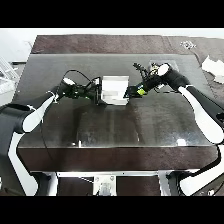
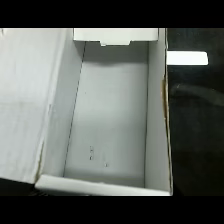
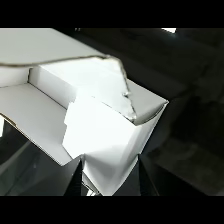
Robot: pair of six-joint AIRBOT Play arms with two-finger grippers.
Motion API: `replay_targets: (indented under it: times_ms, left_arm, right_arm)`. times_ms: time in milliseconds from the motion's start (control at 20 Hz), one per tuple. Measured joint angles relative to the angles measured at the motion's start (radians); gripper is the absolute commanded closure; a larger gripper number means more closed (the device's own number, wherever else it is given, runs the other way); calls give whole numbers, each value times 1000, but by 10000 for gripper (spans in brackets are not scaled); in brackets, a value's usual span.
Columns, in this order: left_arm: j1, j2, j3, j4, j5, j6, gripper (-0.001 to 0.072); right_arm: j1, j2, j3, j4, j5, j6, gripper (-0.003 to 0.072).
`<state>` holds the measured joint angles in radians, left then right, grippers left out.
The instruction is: Fold the box and place the chain.
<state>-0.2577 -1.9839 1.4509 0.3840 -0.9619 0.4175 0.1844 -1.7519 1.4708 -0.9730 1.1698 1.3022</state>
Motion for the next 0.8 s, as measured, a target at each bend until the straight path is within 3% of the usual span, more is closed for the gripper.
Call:
replay_targets:
  times_ms: [650, 800]
  left_arm:
    - [0, 0, 0, 0, -1, 0, 222]
    - [0, 0, 0, 1, -11, -1, 222]
  right_arm:
    - [88, -38, 98, -192, -6, 220, 268]
    - [114, -45, 124, -267, 1, 280, 318]
